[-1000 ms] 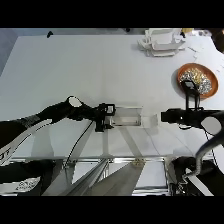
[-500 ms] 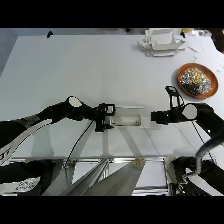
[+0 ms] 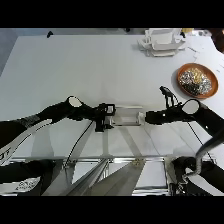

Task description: Fold the box and place the chain.

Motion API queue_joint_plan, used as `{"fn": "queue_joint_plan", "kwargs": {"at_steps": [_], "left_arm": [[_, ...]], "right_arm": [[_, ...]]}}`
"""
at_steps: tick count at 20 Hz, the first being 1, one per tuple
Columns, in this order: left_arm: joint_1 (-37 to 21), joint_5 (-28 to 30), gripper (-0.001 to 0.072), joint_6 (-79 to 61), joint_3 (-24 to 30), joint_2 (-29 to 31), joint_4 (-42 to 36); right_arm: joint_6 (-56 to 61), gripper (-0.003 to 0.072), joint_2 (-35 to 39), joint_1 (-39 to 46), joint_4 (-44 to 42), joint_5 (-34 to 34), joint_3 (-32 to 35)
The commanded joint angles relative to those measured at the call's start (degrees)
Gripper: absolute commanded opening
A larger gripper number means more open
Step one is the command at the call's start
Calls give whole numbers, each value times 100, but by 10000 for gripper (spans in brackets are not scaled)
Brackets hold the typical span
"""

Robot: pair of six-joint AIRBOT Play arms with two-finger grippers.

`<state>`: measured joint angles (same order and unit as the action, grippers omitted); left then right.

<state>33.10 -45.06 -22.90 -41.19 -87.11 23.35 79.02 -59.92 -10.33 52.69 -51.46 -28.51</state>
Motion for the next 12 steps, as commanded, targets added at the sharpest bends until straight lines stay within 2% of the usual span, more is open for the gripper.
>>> {"fn": "queue_joint_plan", "kwargs": {"at_steps": [1,6,7,8,9,12], "left_arm": [[-4,2,273,-2,0,4,2],[-4,2,273,-2,0,4,2],[-4,0,273,-2,0,4,2],[-4,2,273,-4,0,4,2],[-4,2,273,-2,0,4,2],[-4,2,273,-2,0,4,2]], "right_arm": [[-262,201,334,2,-201,-20,-2],[-264,236,741,-37,-236,-205,13],[-262,249,741,-153,-234,-153,74],[-258,310,739,-286,-232,-11,140],[-236,328,739,-382,-223,103,168],[-127,344,728,-437,-214,267,166]]}}
